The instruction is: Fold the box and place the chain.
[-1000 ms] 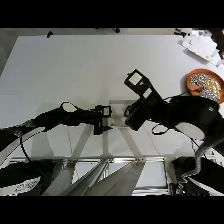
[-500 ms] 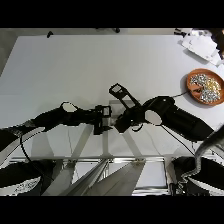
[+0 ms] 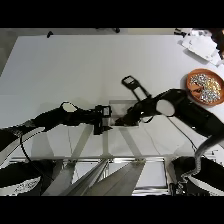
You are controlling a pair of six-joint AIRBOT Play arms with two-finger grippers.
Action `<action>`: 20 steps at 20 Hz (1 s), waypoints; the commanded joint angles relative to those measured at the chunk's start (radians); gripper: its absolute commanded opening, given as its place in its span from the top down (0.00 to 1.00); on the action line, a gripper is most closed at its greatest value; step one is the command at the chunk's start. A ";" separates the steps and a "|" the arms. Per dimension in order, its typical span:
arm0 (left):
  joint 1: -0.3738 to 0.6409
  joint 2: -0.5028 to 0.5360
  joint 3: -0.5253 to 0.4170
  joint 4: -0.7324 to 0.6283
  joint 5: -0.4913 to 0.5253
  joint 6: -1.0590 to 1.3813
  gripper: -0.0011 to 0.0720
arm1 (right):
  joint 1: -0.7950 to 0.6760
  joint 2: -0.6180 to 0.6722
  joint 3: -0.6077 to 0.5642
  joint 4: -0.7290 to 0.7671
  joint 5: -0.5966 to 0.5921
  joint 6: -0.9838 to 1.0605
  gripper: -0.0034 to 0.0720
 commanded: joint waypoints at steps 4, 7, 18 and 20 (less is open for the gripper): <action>0.000 0.001 0.000 0.000 0.000 0.000 0.55 | -0.502 0.097 -0.003 -0.213 0.179 0.080 0.38; 0.000 0.001 0.000 0.000 0.000 0.000 0.55 | -0.696 0.021 -0.013 -0.221 0.106 0.180 0.38; 0.000 0.001 0.000 0.000 0.000 0.000 0.55 | -0.676 -0.229 -0.037 -0.530 -0.270 0.844 0.42; 0.000 0.001 0.000 0.000 0.000 0.000 0.55 | -0.673 -0.254 -0.037 -0.594 -0.275 0.901 0.42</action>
